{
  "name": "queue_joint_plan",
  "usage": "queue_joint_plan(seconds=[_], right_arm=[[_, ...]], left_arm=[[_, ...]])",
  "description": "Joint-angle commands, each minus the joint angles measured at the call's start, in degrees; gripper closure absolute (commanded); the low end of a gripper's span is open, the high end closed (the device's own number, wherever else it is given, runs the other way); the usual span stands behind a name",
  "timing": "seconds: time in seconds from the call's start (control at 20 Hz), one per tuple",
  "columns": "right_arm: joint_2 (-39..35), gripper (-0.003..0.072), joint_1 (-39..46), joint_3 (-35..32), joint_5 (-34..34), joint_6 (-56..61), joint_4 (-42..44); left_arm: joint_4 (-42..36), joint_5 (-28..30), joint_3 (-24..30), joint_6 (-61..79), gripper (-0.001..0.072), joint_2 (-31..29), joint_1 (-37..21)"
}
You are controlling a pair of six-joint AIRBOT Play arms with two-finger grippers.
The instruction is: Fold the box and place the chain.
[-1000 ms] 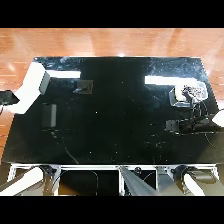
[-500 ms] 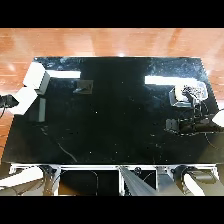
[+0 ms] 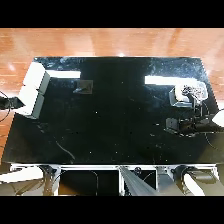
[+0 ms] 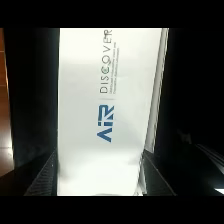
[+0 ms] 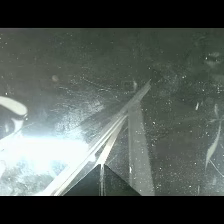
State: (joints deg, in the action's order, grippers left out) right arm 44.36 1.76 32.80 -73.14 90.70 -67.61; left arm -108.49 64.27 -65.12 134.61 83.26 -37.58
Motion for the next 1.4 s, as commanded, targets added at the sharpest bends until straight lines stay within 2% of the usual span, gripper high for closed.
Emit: queue_joint_plan(seconds=[0.0, 0.1, 0.25, 0.35, 0.45, 0.5, 0.6, 0.65, 0.8, 0.9, 1.0, 1.1, 1.25, 1.35], right_arm=[[0.0, 0.0655, 0.0, 0.0, -0.5, 1.2, 0.1], [0.0, 0.0655, 0.0, 0.0, -1.0, 1.3, 0.1], [0.0, 0.0654, 0.0, 1.1, -0.5, 1.2, 0.0], [0.0, 0.0654, -0.5, 4.6, 1.4, 1.1, 0.0], [0.3, 0.0654, -2.2, 11.1, 6.0, 0.8, -0.4], [1.2, 0.0654, -3.4, 15.1, 8.1, 0.8, -0.5], [4.7, 0.0655, -7.1, 23.0, 8.7, 0.8, -3.9], [7.0, 0.0654, -9.7, 26.4, 7.6, 1.4, -7.4], [13.7, 0.0654, -15.9, 32.2, 5.4, 6.0, -14.8], [16.2, 0.0654, -16.5, 32.2, 5.4, 6.7, -16.7], [18.0, 0.0654, -15.5, 31.3, 4.3, 8.0, -21.6], [18.2, 0.0654, -12.9, 28.2, 2.5, 9.9, -25.7], [18.0, 0.0655, -7.7, 22.2, 1.6, 9.8, -26.4], [18.1, 0.0655, -6.1, 20.7, 2.6, 9.8, -26.5]], left_arm=[[-0.2, 0.3, -1.4, -0.8, 0.0070, 0.1, 0.5], [-0.6, 0.0, -3.8, -4.4, 0.0071, -1.3, 1.5], [-7.5, 0.3, -7.6, -7.1, 0.0073, -5.6, 3.8], [-9.6, 1.0, -8.1, -8.6, 0.0076, -9.6, 7.4], [-9.4, 3.7, -8.1, -14.8, 0.0111, -13.5, 12.3], [-9.5, 5.2, -8.0, -19.8, 0.0206, -15.3, 15.3], [-9.7, 5.9, -6.6, -25.4, 0.0602, -19.1, 23.1], [-9.7, 5.0, -5.3, -26.1, 0.0689, -21.0, 28.3], [-7.0, -0.3, 1.7, -32.9, 0.0691, -25.8, 48.0], [0.8, -7.5, 7.6, -41.6, 0.0691, -26.2, 60.8], [11.2, -14.4, 12.7, -53.7, 0.0691, -24.4, 68.2], [14.1, -14.6, 14.1, -58.3, 0.0690, -22.0, 68.8], [13.5, -13.3, 14.0, -58.4, 0.0690, -21.5, 64.9], [12.9, -12.3, 14.0, -58.3, 0.0689, -21.6, 63.5]])
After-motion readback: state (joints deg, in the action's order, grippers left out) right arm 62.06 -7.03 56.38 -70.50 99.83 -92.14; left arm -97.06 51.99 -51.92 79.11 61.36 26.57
